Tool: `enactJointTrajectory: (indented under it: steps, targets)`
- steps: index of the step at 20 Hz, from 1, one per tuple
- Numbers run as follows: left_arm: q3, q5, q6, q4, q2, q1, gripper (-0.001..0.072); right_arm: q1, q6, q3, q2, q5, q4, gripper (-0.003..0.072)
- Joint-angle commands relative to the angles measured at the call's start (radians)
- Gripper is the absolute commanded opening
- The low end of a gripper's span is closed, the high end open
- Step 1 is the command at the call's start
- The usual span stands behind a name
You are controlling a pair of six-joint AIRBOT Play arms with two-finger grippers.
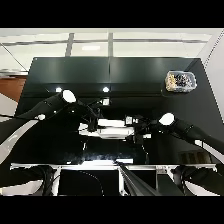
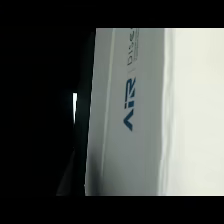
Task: Fold the box and place the chain.
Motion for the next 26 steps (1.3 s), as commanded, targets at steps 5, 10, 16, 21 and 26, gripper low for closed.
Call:
enactJointTrajectory:
  steps: [5, 10, 16, 21, 26]
  targets:
    - [0.077, -0.111, -0.227, 0.204, 0.021, 0.006, 0.0452, 0.001, 0.003, 0.000, -0.001, -0.006, 0.000, 0.0460]
    - [0.079, -0.134, -0.298, 0.258, 0.187, 0.132, 0.0452, 0.001, 0.003, 0.000, -0.001, -0.006, 0.000, 0.0460]
    - [0.052, -0.350, -0.418, 0.265, 0.396, 0.390, 0.0032, 0.001, 0.003, 0.000, -0.001, -0.006, 0.000, 0.0460]
    - [-0.145, -0.329, -0.609, 0.227, 0.489, 0.455, 0.0030, 0.001, 0.003, 0.000, -0.001, -0.006, 0.000, 0.0460]
    - [-0.389, -0.269, -0.555, -0.088, 0.498, 0.318, 0.0030, 0.001, 0.003, 0.000, -0.001, -0.006, 0.000, 0.0460]
